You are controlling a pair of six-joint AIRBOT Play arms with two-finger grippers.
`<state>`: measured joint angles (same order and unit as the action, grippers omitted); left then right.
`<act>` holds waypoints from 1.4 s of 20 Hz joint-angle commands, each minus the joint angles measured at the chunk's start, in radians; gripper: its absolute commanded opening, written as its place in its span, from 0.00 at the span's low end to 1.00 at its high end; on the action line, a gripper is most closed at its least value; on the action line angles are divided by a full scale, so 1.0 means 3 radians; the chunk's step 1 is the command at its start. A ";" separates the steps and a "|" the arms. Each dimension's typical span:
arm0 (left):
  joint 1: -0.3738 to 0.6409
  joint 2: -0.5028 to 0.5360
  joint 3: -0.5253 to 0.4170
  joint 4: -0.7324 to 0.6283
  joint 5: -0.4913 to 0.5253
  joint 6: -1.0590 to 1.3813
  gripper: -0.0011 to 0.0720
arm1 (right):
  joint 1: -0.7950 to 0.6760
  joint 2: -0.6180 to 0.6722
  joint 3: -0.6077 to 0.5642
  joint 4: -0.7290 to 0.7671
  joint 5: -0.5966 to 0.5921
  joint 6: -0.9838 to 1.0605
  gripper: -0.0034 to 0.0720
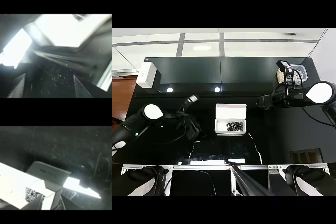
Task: Fold the box and place the chain.
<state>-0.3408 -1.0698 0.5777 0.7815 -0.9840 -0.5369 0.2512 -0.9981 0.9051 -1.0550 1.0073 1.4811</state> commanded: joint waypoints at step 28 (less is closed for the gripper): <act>-0.0417 -0.1081 0.0469 -0.0715 0.0514 0.2461 0.99 | 0.0001 0.0000 -0.0001 -0.0014 -0.0081 0.0024 0.41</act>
<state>-0.4492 -1.3739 0.6933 0.5705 -0.8307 0.2073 0.2512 -0.9981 0.9051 -1.0592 0.9825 1.4887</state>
